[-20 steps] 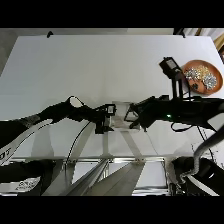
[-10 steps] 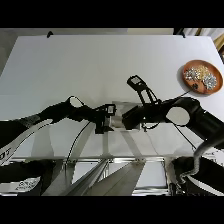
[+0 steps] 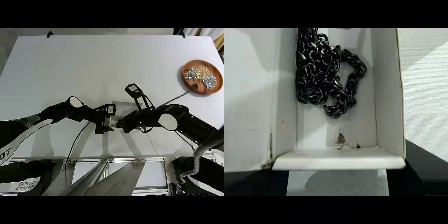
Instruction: Fold the box and place the chain.
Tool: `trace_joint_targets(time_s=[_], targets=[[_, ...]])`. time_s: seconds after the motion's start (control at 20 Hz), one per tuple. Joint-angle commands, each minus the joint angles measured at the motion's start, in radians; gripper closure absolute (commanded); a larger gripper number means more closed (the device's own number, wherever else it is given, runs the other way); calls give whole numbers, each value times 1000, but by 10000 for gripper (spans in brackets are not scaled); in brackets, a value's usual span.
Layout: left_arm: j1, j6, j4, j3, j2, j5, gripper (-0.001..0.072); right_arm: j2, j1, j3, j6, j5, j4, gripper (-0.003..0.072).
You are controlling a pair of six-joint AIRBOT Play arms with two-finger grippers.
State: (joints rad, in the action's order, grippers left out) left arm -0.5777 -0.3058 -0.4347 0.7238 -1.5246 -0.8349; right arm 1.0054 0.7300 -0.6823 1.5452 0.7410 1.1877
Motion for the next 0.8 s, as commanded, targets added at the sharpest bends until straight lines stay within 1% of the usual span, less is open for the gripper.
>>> trace_joint_targets(time_s=[0.0, 0.05, 0.15, 0.2, 0.3, 0.35, 0.4, 0.45, 0.6, 0.65, 0.7, 0.75], targets=[[1, 0, 0, 0, 1, 0, 315, -74, -16, 12, 3, 18, 38, 484], [1, 0, 0, 0, 1, 0, 315, -118, -40, 12, 3, 59, 59, 485], [1, 0, 0, 0, 0, 0, 315, -209, -110, 12, 3, 170, 123, 515], [1, 0, 0, 0, 1, 0, 315, -247, -150, 12, 3, 236, 158, 515], [1, 0, 0, 0, 1, 0, 315, -283, -217, 18, 3, 349, 217, 515], [1, 0, 0, 0, 1, 0, 315, -285, -238, 33, 1, 376, 229, 512], [1, 0, 0, 0, 1, 0, 315, -283, -249, 63, -2, 373, 231, 506], [1, 0, 0, 0, 1, 0, 315, -283, -250, 101, -2, 345, 231, 503], [1, 0, 0, 0, 1, 0, 315, -259, -250, 218, -2, 230, 230, 498], [1, 0, 0, 0, 1, 0, 315, -239, -249, 235, -2, 212, 229, 446], [1, 0, 0, 0, 1, 0, 315, -213, -239, 238, -2, 196, 230, 372], [1, 0, 0, 0, 1, 1, 315, -187, -224, 238, -2, 167, 230, 362]])
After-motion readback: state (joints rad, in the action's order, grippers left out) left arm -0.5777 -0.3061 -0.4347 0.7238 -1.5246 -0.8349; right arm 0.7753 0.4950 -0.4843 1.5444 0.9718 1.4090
